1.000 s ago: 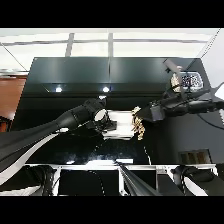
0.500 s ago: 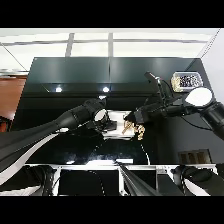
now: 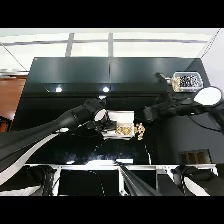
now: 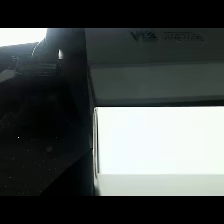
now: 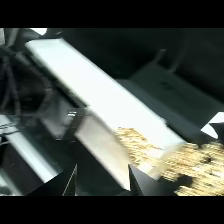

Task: Fold the box and place the chain.

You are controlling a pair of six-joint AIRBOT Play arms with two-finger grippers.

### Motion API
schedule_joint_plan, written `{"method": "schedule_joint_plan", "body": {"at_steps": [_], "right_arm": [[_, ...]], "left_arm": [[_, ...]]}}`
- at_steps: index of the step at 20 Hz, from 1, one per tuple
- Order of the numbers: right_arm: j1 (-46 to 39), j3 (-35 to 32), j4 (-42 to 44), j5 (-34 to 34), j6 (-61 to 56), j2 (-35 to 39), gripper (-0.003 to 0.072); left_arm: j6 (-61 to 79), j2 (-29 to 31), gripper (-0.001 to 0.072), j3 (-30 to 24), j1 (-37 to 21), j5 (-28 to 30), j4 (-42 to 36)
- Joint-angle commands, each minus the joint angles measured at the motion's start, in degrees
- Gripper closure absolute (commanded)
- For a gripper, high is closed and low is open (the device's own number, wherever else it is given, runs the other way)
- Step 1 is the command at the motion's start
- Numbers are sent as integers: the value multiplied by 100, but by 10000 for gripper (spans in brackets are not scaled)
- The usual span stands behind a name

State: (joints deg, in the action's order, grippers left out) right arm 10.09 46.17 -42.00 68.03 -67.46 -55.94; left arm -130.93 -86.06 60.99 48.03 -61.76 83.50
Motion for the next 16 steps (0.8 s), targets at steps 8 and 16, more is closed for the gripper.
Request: {"method": "schedule_joint_plan", "body": {"at_steps": [8, 16], "right_arm": [[52, -2269, -927, -2524, 1502, 789, -34], [837, -2385, -1193, -3320, 4044, 616, -34]], "left_arm": [[2, 0, 679, -2, -4, 7, 0], [2, 0, 678, -2, -2, 0, -2]]}}
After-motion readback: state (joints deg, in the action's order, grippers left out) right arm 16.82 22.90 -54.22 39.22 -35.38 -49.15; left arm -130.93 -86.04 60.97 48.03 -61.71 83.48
